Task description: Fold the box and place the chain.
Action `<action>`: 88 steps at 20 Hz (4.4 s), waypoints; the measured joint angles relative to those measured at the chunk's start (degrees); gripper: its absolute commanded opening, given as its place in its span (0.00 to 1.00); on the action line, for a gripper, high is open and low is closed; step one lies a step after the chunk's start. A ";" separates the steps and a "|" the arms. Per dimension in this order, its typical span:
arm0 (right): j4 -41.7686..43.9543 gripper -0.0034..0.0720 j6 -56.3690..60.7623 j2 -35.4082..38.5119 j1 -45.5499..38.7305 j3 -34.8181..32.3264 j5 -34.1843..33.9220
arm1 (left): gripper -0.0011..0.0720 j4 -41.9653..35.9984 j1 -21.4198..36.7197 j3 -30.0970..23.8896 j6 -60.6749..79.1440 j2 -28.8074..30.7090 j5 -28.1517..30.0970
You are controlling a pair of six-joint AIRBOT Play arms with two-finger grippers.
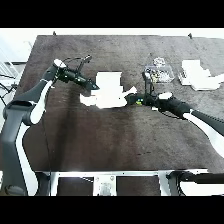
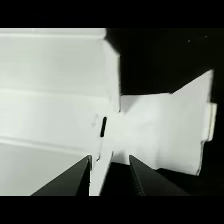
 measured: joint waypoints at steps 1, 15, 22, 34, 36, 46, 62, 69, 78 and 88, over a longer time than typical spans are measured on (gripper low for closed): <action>0.00 0.45 0.00 0.44 -0.85 0.09 -0.04 | 0.03 -0.02 0.00 0.00 2.32 0.00 -0.24; -0.02 0.45 -0.11 3.28 -8.87 0.28 -0.13 | 0.03 -6.32 0.02 -7.91 30.16 1.31 4.94; -0.09 0.45 -0.37 3.28 -9.01 0.26 -0.15 | 0.03 -7.61 0.04 -10.69 35.82 1.49 7.91; -0.20 0.65 -8.52 2.47 -8.96 0.17 -0.17 | 0.04 -7.85 0.04 -11.21 36.68 1.46 5.75; -0.13 0.71 -11.23 2.84 -8.92 0.17 -0.15 | 0.04 -7.80 0.04 -11.21 36.57 1.46 5.14; -0.24 0.74 -29.75 6.69 -7.37 0.17 10.80 | 0.04 -7.91 0.02 -11.23 36.50 1.44 4.37; -19.10 0.80 -47.56 5.49 4.24 -2.64 13.20 | 0.04 -8.17 0.02 -11.23 36.46 1.44 4.33; -18.05 0.80 -49.55 2.21 5.84 -2.05 5.25 | 0.04 -8.17 0.02 -11.23 36.46 1.44 4.35; -14.82 0.80 -49.75 0.61 5.20 2.60 2.71 | 0.04 -8.20 0.02 -11.23 36.46 1.42 4.33; -12.98 0.90 -50.88 -1.70 0.37 8.07 10.27 | 0.04 -8.39 0.02 -11.23 36.46 1.40 4.33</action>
